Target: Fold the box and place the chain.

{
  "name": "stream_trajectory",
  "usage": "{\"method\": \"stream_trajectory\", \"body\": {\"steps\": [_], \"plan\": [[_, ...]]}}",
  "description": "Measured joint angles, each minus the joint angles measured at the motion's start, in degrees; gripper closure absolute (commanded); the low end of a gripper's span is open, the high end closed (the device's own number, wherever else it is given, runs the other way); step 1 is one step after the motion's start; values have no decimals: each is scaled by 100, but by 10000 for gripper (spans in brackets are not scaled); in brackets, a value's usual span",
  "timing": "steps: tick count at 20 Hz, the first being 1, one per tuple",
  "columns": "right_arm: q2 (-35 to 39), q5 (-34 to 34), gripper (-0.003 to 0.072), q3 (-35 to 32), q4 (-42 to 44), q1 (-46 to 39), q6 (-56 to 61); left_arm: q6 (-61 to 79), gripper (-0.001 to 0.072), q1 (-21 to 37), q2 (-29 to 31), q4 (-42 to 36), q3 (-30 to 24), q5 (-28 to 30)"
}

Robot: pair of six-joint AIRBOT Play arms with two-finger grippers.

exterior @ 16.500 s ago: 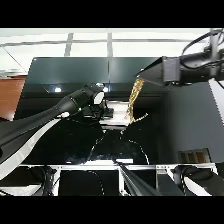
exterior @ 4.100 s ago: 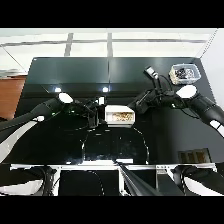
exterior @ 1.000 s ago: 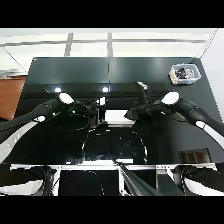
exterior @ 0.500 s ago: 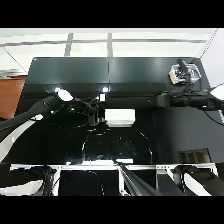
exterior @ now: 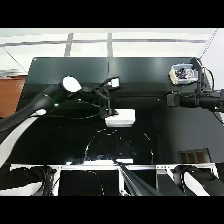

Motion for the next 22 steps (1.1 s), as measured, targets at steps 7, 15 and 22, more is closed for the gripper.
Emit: {"method": "stream_trajectory", "body": {"steps": [7, 15, 22], "plan": [[7, -415, 669, -2, -461, -13, 11, -876, 3, -437, -813, -17, 507, 295], [7, -481, 669, -4, -573, -13, 11, -1102, 3, -485, -1001, 260, 586, -177], [7, -492, 668, -15, -579, -13, 11, -1126, 4, -514, -1019, 1008, 866, -734]]}}
